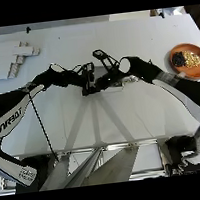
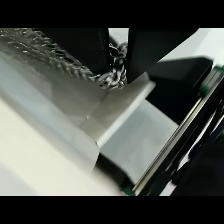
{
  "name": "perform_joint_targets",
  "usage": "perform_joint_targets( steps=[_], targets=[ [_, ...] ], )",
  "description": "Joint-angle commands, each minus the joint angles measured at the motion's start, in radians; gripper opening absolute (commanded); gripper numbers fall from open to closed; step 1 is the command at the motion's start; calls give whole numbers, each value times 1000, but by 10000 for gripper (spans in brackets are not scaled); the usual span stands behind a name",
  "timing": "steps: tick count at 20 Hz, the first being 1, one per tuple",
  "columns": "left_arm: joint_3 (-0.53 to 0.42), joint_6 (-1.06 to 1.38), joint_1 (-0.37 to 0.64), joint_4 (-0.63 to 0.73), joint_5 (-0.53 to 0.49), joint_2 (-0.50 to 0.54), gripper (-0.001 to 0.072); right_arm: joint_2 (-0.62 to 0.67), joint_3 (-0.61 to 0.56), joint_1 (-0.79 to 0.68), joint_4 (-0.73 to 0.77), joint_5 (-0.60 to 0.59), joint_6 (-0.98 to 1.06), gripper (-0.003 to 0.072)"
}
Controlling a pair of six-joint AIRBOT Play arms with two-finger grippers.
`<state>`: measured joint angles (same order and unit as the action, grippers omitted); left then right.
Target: Fold the box and place the chain.
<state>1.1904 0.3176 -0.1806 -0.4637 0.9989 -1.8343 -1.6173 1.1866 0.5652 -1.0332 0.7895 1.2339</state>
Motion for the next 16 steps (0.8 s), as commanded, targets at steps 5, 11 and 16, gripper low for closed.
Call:
perform_joint_targets(
  steps=[5,11,16],
  targets=[
    [0,-4,0,3,0,1,341,0,19,6,-14,21,-1,252],
    [0,-4,0,3,0,1,341,121,19,-18,-89,55,-1,251],
    [0,-4,0,3,0,1,341,226,19,-146,-165,227,-5,257]
  ],
)
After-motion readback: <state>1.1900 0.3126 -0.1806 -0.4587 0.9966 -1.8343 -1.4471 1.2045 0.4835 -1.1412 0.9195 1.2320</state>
